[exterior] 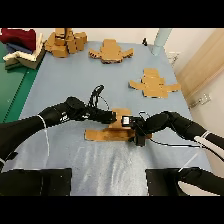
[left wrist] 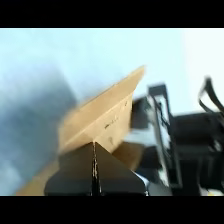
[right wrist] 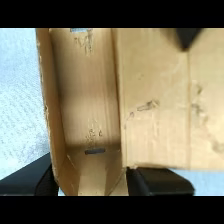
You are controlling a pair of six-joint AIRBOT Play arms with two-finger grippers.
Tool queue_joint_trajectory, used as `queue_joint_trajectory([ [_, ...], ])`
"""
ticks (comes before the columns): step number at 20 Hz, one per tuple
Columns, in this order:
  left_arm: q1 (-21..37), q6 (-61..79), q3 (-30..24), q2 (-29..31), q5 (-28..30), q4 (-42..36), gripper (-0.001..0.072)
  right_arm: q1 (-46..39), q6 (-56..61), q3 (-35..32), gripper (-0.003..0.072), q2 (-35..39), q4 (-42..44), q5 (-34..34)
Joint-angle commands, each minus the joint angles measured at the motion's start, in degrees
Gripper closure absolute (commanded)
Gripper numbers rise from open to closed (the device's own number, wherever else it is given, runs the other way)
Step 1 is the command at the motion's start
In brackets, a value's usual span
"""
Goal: Fold the box.
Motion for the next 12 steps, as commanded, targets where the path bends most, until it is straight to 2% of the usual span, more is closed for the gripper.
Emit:
queue_joint_trajectory([
  [1, 0.72, -3.67, 0.07, -1.11, 4.35, 3.56, 0.0699, 0.02, 0.0, 0.02, 0.0189, 0.02, 0.0, 0.0],
  [4, 1.27, -9.09, 0.04, -3.15, 2.67, 9.99, 0.0699, 0.02, 0.0, 0.02, 0.0189, 0.02, 0.0, -0.02],
  [12, 1.25, -8.31, 0.44, -6.95, 0.74, 10.86, 0.0699, 0.02, 0.0, 0.02, 0.0189, 0.02, 0.0, 0.0],
])
